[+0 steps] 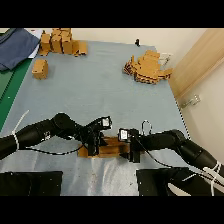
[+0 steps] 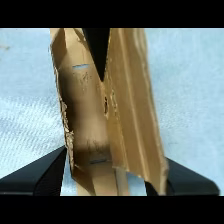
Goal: Fold the box.
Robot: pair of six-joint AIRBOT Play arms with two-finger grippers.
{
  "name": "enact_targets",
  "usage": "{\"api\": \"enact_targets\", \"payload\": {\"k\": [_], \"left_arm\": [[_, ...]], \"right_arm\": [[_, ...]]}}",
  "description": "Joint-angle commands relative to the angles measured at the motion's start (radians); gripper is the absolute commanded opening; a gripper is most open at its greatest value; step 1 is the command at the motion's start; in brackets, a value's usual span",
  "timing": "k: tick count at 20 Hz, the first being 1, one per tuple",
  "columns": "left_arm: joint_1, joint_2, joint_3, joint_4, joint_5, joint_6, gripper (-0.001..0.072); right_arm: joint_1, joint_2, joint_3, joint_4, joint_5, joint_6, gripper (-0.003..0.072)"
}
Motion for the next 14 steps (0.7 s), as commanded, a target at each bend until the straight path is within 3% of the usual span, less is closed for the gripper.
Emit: {"api": "enact_targets", "payload": {"k": [1,7,14], "left_arm": [[0.0,0.0,0.001,0.0,-0.002,0.0,0.0015],[0.0,0.0,0.001,0.0,0.0,0.0,0.0015],[0.0,0.0,0.001,0.0,0.0,0.0,0.0015]], "right_arm": [[-0.016,-0.011,0.009,0.006,-0.084,-0.005,0.072],[-0.015,-0.009,0.008,-0.009,-0.156,-0.006,0.072],[-0.015,-0.087,0.008,-0.014,-0.056,-0.042,0.072]]}}
